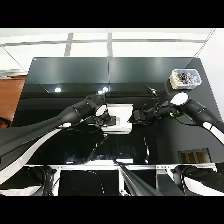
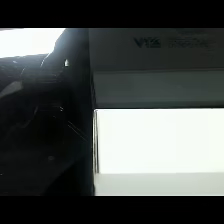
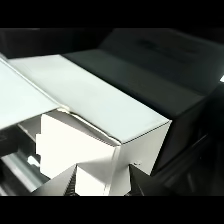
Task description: Fold the box and place the chain.
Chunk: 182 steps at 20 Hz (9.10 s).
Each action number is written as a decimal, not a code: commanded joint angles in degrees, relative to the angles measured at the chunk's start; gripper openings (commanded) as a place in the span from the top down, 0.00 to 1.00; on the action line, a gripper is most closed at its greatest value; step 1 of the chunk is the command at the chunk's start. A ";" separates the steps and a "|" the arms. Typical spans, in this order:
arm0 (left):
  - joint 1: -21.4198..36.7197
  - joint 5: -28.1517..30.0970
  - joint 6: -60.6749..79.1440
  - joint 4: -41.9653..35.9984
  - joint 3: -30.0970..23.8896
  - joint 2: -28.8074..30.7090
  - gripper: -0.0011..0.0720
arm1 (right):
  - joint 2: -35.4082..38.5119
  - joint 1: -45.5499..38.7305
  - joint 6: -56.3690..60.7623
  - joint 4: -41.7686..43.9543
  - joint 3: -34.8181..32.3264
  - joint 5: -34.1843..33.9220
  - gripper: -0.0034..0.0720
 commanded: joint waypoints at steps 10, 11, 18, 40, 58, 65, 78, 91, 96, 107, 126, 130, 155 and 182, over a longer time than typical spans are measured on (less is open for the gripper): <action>0.04 0.22 0.09 -0.13 0.04 -0.02 0.94 | -0.07 14.40 30.49 -29.62 7.30 -5.51 0.47; 0.04 0.22 0.09 -0.13 0.04 -0.02 0.94 | -0.07 15.02 32.72 -31.39 7.58 -5.49 0.47; 0.04 0.24 0.09 -0.13 0.04 -0.02 0.94 | -0.83 18.51 42.10 -39.82 9.14 -3.98 0.47; 0.04 0.22 0.09 -0.13 0.04 -0.02 0.94 | -10.12 24.41 58.66 -44.89 15.67 4.02 0.94; 0.04 0.17 0.09 -0.15 0.04 -0.02 0.94 | -9.88 23.76 58.31 -48.48 19.41 6.69 0.62; 0.04 0.17 0.09 -0.13 0.04 -0.02 0.94 | 1.31 23.12 47.23 -65.07 25.40 20.20 0.62; 0.04 1.60 0.09 -0.11 0.04 -0.20 0.94 | -4.07 -20.59 54.27 -60.87 16.68 -23.28 0.04; 0.04 1.46 0.09 -0.13 0.04 -0.20 0.94 | -34.71 -28.52 63.78 -39.32 56.81 2.08 0.15; 0.04 1.46 0.09 -0.11 0.04 -0.20 0.94 | -35.56 -28.28 63.65 -39.32 56.83 2.32 0.22; 0.02 1.49 0.09 -0.17 0.04 -0.20 0.94 | -38.10 -27.19 56.81 -38.73 56.83 -0.46 0.25; 0.04 1.53 0.09 -0.17 0.04 -0.20 0.94 | -2.84 -27.67 23.17 -33.53 59.12 18.99 0.94; 0.04 1.51 0.09 -0.15 0.04 -0.20 0.94 | 7.76 -27.67 22.69 -27.67 59.12 19.89 0.94; 0.02 1.31 0.09 -0.17 0.04 -0.20 0.94 | 16.68 -10.08 22.18 -9.66 59.08 31.78 0.94; 0.02 1.38 0.09 -0.17 0.04 -0.20 0.94 | 16.57 -5.44 18.56 -7.39 36.81 22.77 0.95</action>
